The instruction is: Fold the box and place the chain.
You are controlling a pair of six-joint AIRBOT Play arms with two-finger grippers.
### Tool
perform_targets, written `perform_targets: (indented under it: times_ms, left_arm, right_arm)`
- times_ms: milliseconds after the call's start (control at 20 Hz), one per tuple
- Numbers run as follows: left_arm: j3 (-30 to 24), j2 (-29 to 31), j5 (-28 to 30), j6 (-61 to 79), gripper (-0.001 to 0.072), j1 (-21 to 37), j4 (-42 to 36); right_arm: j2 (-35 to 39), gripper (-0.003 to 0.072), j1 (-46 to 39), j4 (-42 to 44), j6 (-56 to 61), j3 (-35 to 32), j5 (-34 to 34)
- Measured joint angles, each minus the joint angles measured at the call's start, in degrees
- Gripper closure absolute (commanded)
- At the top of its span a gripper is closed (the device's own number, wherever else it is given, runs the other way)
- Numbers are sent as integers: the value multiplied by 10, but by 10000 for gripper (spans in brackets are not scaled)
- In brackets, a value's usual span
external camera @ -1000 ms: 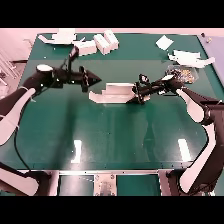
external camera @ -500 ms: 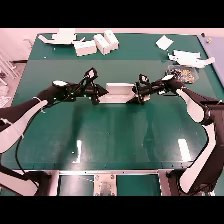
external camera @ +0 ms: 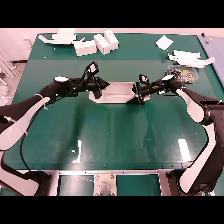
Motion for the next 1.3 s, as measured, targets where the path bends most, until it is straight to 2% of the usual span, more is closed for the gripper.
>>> perform_targets:
  times_ms: [250, 550, 1300]
  left_arm:
    - [41, -43, 7, -18, 679, 0, 1]
    - [52, -85, 19, -32, 679, 0, 2]
    - [52, -104, 19, -56, 678, 0, 27]
  right_arm:
    - [0, 192, 0, 0, 0, 0, 0]
    - [0, 192, 0, 0, 0, 0, 0]
    - [0, 192, 0, 0, 0, 0, 1]
